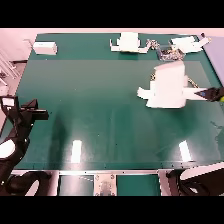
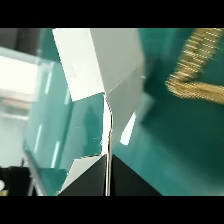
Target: Fold the box and place the chain.
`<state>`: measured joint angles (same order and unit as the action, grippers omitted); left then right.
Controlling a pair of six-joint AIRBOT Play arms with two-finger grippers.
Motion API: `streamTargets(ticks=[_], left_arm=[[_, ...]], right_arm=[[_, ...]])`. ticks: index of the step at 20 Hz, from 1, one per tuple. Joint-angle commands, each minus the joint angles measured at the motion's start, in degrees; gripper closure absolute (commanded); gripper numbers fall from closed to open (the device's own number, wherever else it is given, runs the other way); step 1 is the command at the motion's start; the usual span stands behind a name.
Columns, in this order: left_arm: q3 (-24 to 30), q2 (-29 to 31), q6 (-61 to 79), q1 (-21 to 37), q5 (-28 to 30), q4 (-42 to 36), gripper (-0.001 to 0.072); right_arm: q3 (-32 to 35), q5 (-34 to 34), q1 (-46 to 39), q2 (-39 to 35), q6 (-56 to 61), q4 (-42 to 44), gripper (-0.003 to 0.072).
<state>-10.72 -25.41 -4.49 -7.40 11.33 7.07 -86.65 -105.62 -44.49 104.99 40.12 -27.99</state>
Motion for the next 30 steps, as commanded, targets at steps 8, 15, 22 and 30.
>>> streamTargets(ticks=[8, 15, 22, 30], left_arm=[[0.02, 0.04, 0.04, 0.0, 0.02, 0.0, 0.0689], [0.02, 0.04, 0.02, 0.0, 0.02, 0.0, 0.0689], [-0.11, 0.04, 0.02, 0.0, 1.46, 0.79, 0.0689], [-0.11, 0.04, 0.02, 0.0, 1.07, 0.76, 0.0689]], right_arm=[[6.99, 14.99, 30.51, -3.8, 5.14, 8.46, 0.0679], [8.41, 28.85, 36.96, -3.78, 13.03, 2.6, 0.068], [14.69, 42.99, 43.82, -3.69, 13.88, -3.15, 0.068], [15.78, 48.65, 47.95, -3.69, 13.88, -2.91, 0.068]])
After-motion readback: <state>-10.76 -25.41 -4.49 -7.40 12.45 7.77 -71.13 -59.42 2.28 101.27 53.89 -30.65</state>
